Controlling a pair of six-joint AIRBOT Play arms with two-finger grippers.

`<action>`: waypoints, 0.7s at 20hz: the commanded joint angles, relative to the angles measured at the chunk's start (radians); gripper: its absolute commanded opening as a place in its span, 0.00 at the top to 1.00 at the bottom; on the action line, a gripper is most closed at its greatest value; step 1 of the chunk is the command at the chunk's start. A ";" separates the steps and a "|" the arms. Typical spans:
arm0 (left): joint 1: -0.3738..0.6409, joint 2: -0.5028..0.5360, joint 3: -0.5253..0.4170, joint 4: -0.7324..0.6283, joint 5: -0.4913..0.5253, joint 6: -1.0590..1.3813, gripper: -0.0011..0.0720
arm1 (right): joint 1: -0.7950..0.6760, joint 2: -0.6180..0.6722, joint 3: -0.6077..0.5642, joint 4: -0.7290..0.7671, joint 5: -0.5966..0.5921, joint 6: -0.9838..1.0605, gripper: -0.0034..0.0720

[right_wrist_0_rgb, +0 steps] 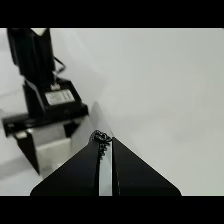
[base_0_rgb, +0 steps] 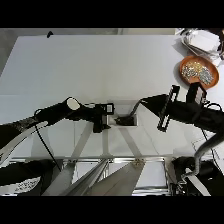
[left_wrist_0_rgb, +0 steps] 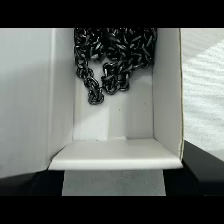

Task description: Fold the box and place the chain.

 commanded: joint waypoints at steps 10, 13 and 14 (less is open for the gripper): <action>0.000 0.000 0.000 0.000 0.000 0.000 0.61 | 0.175 -0.370 0.001 0.109 -0.031 0.001 0.93; 0.000 0.000 0.000 0.000 0.000 0.000 0.61 | 0.180 -0.447 0.001 0.108 -0.030 0.027 0.93; 0.000 0.000 0.000 0.000 0.000 0.000 0.61 | 0.180 -0.463 0.001 0.106 -0.029 0.038 0.93</action>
